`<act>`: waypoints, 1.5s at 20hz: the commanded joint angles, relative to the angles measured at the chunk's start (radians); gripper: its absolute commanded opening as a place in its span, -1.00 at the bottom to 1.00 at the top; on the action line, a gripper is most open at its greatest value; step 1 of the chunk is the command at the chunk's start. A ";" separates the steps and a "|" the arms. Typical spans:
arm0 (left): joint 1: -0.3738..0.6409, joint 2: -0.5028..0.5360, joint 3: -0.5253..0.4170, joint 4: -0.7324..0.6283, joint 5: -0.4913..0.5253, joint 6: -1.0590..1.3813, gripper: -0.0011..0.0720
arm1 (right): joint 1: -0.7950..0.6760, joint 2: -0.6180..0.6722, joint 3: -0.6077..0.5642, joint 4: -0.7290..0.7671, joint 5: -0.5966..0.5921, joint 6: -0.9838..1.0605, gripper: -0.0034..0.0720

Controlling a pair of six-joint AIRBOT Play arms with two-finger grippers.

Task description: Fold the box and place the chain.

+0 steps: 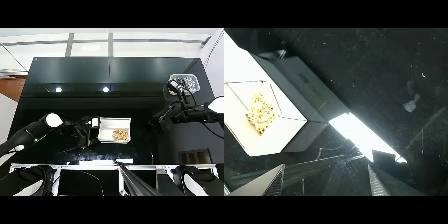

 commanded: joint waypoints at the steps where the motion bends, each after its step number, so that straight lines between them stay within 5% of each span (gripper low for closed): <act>1: -0.004 -0.006 0.000 -0.002 0.035 0.005 0.96 | 0.000 -0.001 0.000 0.000 -0.002 0.001 0.70; 18: -0.004 -0.082 0.000 -0.091 -0.017 0.148 0.81 | 0.000 -0.001 0.000 0.010 -0.005 0.006 0.70; 20: -0.004 -0.082 0.000 -0.091 -0.017 0.148 0.29 | 0.021 -0.001 0.000 0.013 -0.055 0.076 0.71; 21: -0.004 -0.082 0.000 -0.091 -0.018 0.148 0.29 | 0.047 -0.001 0.000 0.012 -0.092 0.102 0.96; 22: -0.004 -0.082 0.000 -0.091 -0.017 0.148 0.29 | 0.080 -0.001 0.000 0.012 -0.135 0.112 0.98; 26: -0.004 -0.082 0.000 -0.090 -0.017 0.148 0.29 | 0.237 -0.013 0.002 0.012 -0.412 0.166 0.98; 30: -0.004 -0.082 0.000 -0.090 -0.016 0.148 0.29 | 0.320 -0.149 0.069 0.055 -0.455 0.210 0.98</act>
